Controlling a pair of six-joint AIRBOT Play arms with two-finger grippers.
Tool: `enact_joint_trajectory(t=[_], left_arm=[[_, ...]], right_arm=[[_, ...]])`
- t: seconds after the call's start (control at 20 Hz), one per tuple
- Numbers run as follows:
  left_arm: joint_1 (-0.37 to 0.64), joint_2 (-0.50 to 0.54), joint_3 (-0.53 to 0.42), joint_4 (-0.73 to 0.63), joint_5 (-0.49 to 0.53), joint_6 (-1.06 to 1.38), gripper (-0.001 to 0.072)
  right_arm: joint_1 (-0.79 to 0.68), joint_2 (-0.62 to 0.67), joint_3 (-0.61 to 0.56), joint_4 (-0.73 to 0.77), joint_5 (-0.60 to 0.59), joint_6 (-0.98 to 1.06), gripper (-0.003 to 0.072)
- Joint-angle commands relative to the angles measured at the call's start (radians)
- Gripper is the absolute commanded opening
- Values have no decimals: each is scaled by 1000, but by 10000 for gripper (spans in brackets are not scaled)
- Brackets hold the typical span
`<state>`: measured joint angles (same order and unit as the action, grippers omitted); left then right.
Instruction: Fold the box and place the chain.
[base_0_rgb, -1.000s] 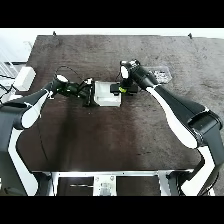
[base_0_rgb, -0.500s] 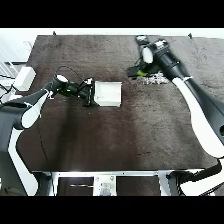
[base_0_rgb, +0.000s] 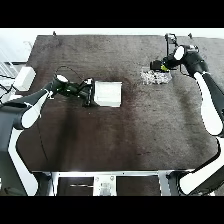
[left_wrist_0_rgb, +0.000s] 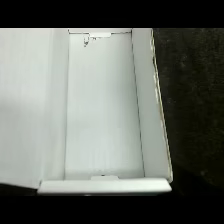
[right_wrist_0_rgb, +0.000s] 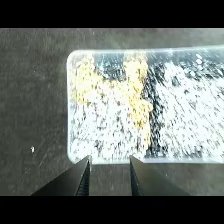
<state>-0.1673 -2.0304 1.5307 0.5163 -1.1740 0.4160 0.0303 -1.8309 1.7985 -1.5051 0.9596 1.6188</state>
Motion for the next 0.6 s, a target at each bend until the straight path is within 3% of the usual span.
enact_joint_trajectory(t=[0.0, 0.55], left_arm=[[0, 0, 0, -1, -13, 0, 588], [0, 0, 0, 0, -4, 4, 588]], right_arm=[[-42, -68, 7, 158, -44, -144, 302], [-6, -99, 6, 189, 10, -162, 265]])
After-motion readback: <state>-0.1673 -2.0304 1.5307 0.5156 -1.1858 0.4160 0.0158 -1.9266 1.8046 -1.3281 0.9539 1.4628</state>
